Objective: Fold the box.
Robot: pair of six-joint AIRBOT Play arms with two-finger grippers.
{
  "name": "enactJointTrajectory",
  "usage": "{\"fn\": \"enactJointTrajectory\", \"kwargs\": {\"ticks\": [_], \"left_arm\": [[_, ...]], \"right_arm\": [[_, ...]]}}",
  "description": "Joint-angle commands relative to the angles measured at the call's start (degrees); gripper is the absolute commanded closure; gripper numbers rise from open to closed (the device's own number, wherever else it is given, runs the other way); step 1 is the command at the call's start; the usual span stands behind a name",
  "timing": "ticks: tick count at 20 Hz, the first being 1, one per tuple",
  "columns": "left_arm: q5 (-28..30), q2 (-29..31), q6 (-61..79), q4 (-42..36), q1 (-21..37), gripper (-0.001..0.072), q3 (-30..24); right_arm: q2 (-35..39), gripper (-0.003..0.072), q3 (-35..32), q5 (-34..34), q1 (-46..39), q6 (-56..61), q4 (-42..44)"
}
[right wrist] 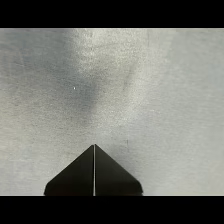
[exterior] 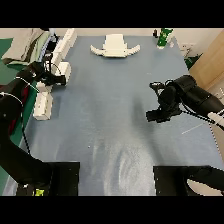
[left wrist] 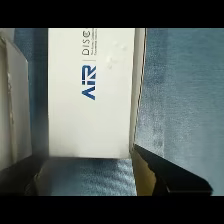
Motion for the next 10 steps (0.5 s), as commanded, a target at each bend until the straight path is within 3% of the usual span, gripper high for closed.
{"fn": "enactJointTrajectory", "kwargs": {"ticks": [1,5,9,10], "left_arm": [[-7.2,3.9,0.0,0.4,1.0,0.0013,0.1],[-19.7,11.2,-0.1,0.5,1.4,0.0014,0.1],[-28.5,19.0,-3.0,-0.4,0.1,0.0018,0.0],[-30.0,21.1,-3.3,-0.6,-1.1,0.0121,0.0]], "right_arm": [[0.0,0.068,0.1,0.0,0.0,0.0,0.0],[0.0,0.068,0.1,0.0,0.0,0.0,0.0],[0.0,0.068,0.1,0.0,0.0,0.0,0.0],[0.0,0.068,0.1,0.0,0.0,0.0,0.0]]}}
